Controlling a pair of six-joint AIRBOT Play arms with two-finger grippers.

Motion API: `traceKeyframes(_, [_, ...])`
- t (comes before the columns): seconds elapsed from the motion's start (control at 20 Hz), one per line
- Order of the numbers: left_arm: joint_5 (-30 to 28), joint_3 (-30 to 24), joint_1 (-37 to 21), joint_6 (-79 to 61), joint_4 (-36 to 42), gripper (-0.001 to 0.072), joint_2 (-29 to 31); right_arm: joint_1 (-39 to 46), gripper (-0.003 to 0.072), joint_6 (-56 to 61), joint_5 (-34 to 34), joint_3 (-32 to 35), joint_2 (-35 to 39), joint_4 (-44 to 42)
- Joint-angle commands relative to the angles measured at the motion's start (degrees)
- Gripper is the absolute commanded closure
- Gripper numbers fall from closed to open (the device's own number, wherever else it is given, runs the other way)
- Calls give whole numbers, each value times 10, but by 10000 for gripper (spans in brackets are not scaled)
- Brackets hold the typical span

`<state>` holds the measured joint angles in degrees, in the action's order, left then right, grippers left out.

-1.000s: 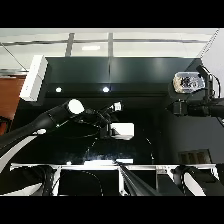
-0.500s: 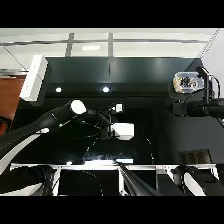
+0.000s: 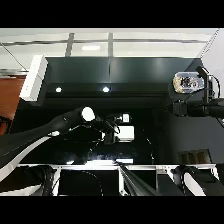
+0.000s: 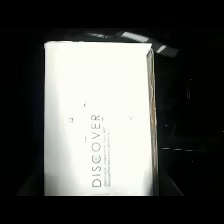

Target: Fold the box and place the chain.

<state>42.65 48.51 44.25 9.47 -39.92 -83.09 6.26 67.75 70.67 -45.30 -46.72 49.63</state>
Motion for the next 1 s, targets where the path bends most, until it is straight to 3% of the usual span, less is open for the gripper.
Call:
traceKeyframes(0.0, [-15, 1, 12, 19, -19, 216, -2, 0, 681, 0, 0, 0, 0, 0])
traceKeyframes(0.05, [-3, 1, 9, 60, -52, 369, 7, 0, 680, 0, 0, 0, 0, 0])
traceKeyframes(0.25, [67, -5, -39, 319, -264, 378, 71, 0, 680, 0, 0, 0, 0, 0])
traceKeyframes(0.45, [174, -52, -191, 535, -442, 377, 148, 0, 680, -1, 0, 0, 0, 0])
traceKeyframes(0.55, [220, -82, -304, 560, -455, 377, 191, 0, 680, -1, 0, 0, 0, 3])
traceKeyframes(0.75, [238, -113, -542, 562, -446, 378, 257, 0, 680, -12, -6, 0, 0, 4])
traceKeyframes(0.95, [235, -112, -714, 562, -451, 378, 288, 0, 682, -19, -17, 0, 0, 4])
